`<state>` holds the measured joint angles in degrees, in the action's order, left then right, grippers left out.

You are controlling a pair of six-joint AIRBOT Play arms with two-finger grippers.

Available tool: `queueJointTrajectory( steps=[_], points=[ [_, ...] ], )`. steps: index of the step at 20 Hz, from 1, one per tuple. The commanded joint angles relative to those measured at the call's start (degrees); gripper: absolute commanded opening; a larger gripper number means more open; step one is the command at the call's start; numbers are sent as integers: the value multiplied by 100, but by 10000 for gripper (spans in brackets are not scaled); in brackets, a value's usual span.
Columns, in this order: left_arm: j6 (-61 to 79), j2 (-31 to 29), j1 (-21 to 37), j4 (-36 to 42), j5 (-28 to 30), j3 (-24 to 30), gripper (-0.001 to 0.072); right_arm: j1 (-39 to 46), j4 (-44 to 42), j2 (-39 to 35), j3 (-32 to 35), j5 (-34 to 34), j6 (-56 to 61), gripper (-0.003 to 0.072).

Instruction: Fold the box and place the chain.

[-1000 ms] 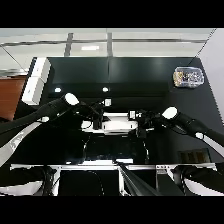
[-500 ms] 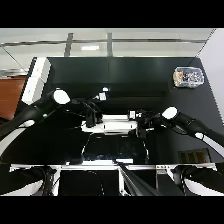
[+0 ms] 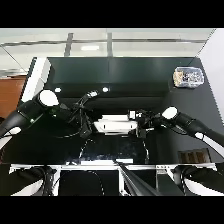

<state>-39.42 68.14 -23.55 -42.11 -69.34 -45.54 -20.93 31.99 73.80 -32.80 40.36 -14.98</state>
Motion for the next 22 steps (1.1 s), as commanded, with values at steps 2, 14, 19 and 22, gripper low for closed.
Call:
queueJointTrajectory(
  steps=[2, 14, 19, 22],
  points=[
    [295, 13, -203, 1777, 1947, 310, 27, -2, -2, 4, 0, 13, 0, 48],
    [173, 1375, -396, 824, 2896, 28, 26, -2, -2, 4, 2, 13, 0, 48],
    [186, 916, -334, 48, 3338, -227, 25, -2, -2, 4, 0, 13, 0, 49],
    [186, 79, -44, -402, 3082, -422, 25, -2, -2, 4, 0, 13, 2, 48]
  ],
)
